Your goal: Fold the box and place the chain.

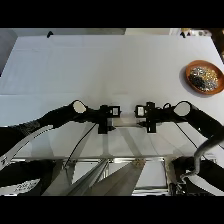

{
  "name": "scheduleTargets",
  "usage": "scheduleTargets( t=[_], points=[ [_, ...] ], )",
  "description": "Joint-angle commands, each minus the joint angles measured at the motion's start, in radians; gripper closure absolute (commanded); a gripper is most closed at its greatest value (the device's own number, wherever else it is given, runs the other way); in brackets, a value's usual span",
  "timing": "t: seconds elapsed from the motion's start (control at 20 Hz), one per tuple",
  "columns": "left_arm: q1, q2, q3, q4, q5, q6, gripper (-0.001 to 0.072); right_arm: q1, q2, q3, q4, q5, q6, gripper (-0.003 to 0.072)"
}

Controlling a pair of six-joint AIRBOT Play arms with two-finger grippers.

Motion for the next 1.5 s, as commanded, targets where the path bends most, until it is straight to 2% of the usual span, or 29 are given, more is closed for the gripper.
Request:
scheduleTargets(
  t=[0.0, 0.25, 0.3, 0.35, 0.45, 0.7, 0.8, 0.85, 1.1, 1.35, 1.45],
  points=[
    [-0.001, 0.001, 0.0, 0.0, 0.0, 0.002, 0.0697, 0.0, -0.008, 0.0, 0.019, -0.001, -0.003, 0.0203],
    [-0.001, 0.001, 0.0, 0.0, 0.0, 0.002, 0.0697, 0.0, 0.011, 0.0, -0.019, 0.068, 0.015, 0.0224],
    [-0.001, 0.001, 0.0, 0.0, 0.0, 0.002, 0.0697, -0.006, 0.03, 0.0, -0.05, 0.082, 0.074, 0.0298],
    [-0.001, 0.001, 0.0, 0.0, 0.0, 0.002, 0.0697, -0.026, 0.054, 0.0, -0.079, 0.1, 0.164, 0.0406],
    [-0.001, 0.001, 0.0, 0.0, 0.0, 0.002, 0.0697, -0.101, 0.116, 0.0, -0.148, 0.127, 0.365, 0.0664],
    [-0.001, 0.001, 0.0, 0.0, 0.0, 0.002, 0.0697, -0.391, 0.227, 0.001, -0.165, 0.131, 0.974, 0.0668],
    [-0.001, 0.001, 0.0, 0.0, 0.0, 0.002, 0.0697, -0.485, 0.227, 0.001, -0.167, 0.171, 1.297, 0.0668],
    [-0.001, 0.001, 0.0, 0.0, 0.0, 0.002, 0.0697, -0.51, 0.227, 0.001, -0.169, 0.213, 1.392, 0.0668],
    [-0.001, 0.001, 0.0, 0.0, 0.0, 0.002, 0.0697, -0.51, 0.169, -0.003, -0.291, 0.26, 1.501, 0.0669],
    [-0.001, 0.001, 0.0, 0.001, 0.0, 0.002, 0.0697, -0.369, 0.051, -0.004, -0.24, 0.262, 1.49, 0.0669],
    [-0.001, 0.001, 0.0, 0.0, 0.0, 0.002, 0.0697, -0.334, -0.01, -0.004, -0.168, 0.251, 1.464, 0.0669]
  ],
)
